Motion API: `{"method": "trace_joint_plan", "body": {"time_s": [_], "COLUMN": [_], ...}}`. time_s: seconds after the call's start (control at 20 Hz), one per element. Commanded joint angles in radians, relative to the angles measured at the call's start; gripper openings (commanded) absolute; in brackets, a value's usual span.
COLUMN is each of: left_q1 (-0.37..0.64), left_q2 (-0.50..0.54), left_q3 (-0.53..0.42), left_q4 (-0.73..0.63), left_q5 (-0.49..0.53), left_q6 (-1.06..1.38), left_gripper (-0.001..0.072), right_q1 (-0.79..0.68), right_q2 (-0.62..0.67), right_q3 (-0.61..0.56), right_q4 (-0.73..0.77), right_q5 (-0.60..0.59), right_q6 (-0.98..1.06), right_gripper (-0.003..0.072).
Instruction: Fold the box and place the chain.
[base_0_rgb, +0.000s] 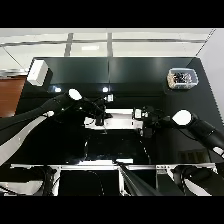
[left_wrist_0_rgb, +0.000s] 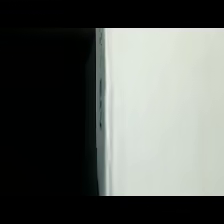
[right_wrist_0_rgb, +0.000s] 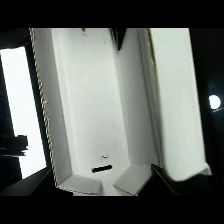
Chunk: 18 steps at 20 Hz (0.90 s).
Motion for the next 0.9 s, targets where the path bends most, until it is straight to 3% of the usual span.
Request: {"method": "trace_joint_plan", "body": {"time_s": [0.0, 0.2, 0.4, 0.85], "left_q1": [0.0, 0.0, 0.0, 0.0], "left_q2": [0.0, 0.0, 0.0, 0.0], "left_q3": [0.0, 0.0, 0.0, 0.0], "left_q4": [-0.006, -0.006, -0.006, -0.006], "left_q5": [-0.001, 0.0, -0.004, -0.004], "left_q6": [0.001, 0.001, 0.001, 0.001], "left_gripper": [0.0026, 0.0026, 0.0026, 0.0026], "right_q1": [-0.039, -0.041, -0.041, -0.079], "right_q2": [0.009, -0.014, -0.079, -0.211], "right_q3": [0.0, 0.0, 0.0, 0.0], "right_q4": [0.007, 0.086, 0.281, 0.245], "right_q5": [-0.027, -0.015, 0.034, 0.064], "right_q6": [0.0, -0.069, -0.264, -0.362], "right_gripper": [0.0697, 0.0697, 0.0697, 0.0696]}}
